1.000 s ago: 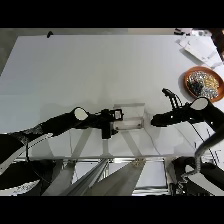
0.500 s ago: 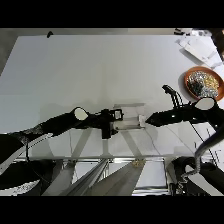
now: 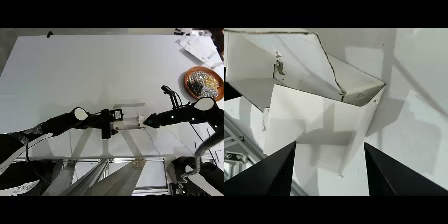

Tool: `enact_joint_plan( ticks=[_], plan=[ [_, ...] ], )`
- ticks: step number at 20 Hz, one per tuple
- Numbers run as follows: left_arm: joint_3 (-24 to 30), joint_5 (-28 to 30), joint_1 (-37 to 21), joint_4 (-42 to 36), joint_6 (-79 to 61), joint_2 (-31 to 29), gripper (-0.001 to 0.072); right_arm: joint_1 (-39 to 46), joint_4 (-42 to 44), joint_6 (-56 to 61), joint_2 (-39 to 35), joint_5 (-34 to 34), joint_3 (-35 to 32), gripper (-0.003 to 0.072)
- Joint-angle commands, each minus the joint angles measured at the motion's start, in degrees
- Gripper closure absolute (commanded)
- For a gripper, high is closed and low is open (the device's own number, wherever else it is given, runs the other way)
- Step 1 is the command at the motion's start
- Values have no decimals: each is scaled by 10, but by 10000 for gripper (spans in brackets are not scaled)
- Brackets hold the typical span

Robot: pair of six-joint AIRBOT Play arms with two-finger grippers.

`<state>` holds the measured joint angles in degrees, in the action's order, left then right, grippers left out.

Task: Fold the box and place the chain.

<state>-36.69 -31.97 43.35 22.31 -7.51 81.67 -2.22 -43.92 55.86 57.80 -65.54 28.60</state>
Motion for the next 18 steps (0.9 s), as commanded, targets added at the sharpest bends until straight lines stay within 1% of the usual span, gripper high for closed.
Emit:
enact_joint_plan(
  ticks=[1,5,10,11,16,18],
  plan=[
    [0,0,0,0,0,0,317,-47,-16,37,0,52,1,198],
    [0,0,0,0,0,0,317,-123,-78,125,0,114,1,200],
    [0,0,0,0,0,0,317,-171,-141,215,0,172,1,203],
    [0,0,0,0,0,0,317,-178,-150,231,0,184,1,214],
    [0,0,0,0,0,0,317,-202,-199,291,0,177,26,219],
    [0,0,0,0,0,0,317,-215,-217,309,12,148,42,220]
  ],
)
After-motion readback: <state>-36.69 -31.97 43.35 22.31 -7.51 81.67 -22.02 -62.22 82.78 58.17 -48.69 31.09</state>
